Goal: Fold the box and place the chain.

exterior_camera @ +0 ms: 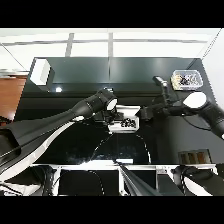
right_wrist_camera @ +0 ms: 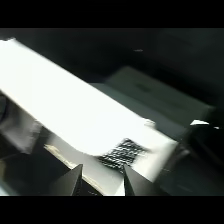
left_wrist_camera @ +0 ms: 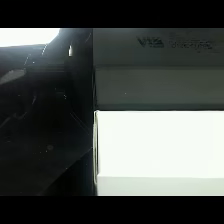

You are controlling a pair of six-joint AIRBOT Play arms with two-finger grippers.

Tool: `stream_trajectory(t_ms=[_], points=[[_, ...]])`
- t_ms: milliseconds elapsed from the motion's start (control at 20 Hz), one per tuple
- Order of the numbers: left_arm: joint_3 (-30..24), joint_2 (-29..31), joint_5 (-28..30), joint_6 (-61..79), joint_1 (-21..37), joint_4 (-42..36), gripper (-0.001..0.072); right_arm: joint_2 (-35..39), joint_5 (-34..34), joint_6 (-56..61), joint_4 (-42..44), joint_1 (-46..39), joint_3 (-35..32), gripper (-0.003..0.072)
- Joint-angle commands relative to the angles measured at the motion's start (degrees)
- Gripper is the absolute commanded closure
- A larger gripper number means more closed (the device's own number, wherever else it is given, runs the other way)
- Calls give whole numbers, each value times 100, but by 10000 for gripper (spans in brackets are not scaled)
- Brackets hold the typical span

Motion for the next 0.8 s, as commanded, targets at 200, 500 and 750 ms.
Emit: stream_trajectory(t_ms=[200,500,750], points=[[2,-2,-22,2,4,0,682,339,389,-11,-1163,-1652,103,380],[236,37,-31,-17,37,50,601,339,74,-9,-1128,-1635,103,380],[540,245,-466,535,33,387,241,339,-42,-7,-901,-1639,103,380]])
